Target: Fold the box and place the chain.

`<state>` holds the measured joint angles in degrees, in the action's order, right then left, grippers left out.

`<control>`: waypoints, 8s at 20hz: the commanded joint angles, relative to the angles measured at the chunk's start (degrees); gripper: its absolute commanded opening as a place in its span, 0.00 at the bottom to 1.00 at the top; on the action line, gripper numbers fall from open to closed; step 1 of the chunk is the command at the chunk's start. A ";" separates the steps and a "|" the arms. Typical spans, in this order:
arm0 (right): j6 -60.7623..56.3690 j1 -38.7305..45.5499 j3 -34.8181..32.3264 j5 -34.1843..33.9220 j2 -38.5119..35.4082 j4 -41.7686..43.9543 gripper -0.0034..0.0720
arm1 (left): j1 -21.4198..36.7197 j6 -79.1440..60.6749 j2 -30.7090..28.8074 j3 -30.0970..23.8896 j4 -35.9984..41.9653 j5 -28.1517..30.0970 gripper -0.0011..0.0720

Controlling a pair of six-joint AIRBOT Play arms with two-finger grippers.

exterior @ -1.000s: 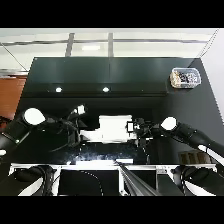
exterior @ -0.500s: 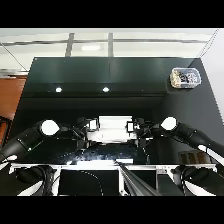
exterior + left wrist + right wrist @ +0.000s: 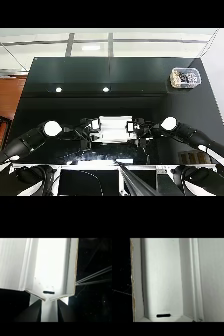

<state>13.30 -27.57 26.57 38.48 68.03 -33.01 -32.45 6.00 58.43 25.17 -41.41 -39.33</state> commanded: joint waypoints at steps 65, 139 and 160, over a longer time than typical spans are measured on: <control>-0.22 -0.04 -0.04 0.00 0.04 0.00 0.53 | 21.24 51.45 8.26 4.28 13.70 -24.41 0.91; -11.10 -0.04 0.48 5.31 -7.19 -8.70 0.88 | -19.47 130.68 22.45 31.01 -47.12 -22.93 0.05; -12.24 -0.07 0.50 3.28 -5.95 3.98 0.37 | -19.47 130.73 22.47 31.01 -46.45 -22.62 0.05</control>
<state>1.30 -27.57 27.05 42.76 60.58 -33.93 -51.94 136.68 80.93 56.16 -88.31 -62.13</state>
